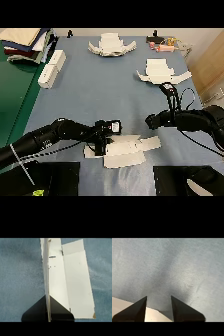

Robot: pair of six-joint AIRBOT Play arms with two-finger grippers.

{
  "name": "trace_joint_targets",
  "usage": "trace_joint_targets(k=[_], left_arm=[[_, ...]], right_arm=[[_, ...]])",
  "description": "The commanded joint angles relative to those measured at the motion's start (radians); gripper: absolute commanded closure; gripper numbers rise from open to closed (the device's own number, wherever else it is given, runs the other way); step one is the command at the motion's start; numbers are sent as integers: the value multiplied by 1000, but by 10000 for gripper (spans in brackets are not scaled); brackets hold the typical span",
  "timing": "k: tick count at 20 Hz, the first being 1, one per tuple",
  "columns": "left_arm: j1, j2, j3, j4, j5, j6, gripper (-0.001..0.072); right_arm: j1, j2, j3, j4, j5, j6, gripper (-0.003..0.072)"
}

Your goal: Fold the box.

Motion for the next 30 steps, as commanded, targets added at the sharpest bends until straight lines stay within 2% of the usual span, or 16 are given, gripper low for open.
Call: trace_joint_targets(k=[1, 11, 17, 22, 30], left_arm=[[3, 25, 9, -10, 11, 40, 697], [2, 24, 10, -10, 1, 72, 696], [2, 24, 9, -9, 2, 72, 696], [2, -10, 9, -21, -4, 72, 696], [2, -22, 9, -22, -67, 72, 695]], right_arm=[[0, -1, 1, -1, -3, 0, 225], [0, -1, 1, 0, -7, 0, 225], [0, -1, 1, 0, -63, 0, 225], [0, -1, 1, 0, -66, 0, 225], [0, -1, 1, 0, -67, 0, 225]])
